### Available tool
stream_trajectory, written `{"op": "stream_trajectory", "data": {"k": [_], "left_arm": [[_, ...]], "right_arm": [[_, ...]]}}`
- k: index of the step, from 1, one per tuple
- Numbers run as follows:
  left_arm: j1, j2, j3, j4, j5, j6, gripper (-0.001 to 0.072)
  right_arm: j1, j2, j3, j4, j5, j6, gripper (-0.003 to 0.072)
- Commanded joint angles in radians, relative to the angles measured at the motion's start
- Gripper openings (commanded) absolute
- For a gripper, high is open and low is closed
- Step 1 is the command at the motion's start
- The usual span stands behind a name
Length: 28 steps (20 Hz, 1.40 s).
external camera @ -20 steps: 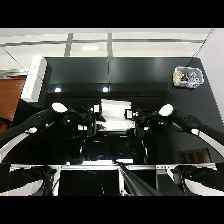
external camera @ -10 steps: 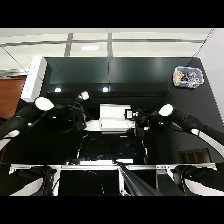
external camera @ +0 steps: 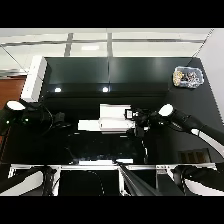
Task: Fold the box and place the chain.
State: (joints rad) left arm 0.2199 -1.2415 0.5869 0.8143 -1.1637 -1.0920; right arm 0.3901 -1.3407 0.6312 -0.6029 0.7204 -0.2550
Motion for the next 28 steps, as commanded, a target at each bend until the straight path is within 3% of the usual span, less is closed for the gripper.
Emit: {"op": "stream_trajectory", "data": {"k": [1,6,11,17,28], "left_arm": [[0.095,-0.088,-0.035,-0.075,-0.067,-0.04,0.0028],[0.0,-0.16,-0.035,-0.087,-0.035,-0.026,0.0028],[-0.105,-0.179,-0.035,-0.196,0.032,0.065,0.0029],[-0.112,-0.189,-0.034,-0.369,-0.065,0.344,0.0028],[-0.278,-0.189,0.028,-0.341,0.01,0.335,0.0027]], "right_arm": [[0.001,0.0,0.0,0.0,0.001,0.0,0.02],[0.001,0.0,0.0,0.0,0.001,0.0,0.02],[0.001,0.0,0.0,0.0,0.0,0.0,0.02],[0.001,0.0,0.0,0.0,0.0,0.0,0.02],[0.001,0.0,0.0,0.0,0.0,0.0,0.02]]}}
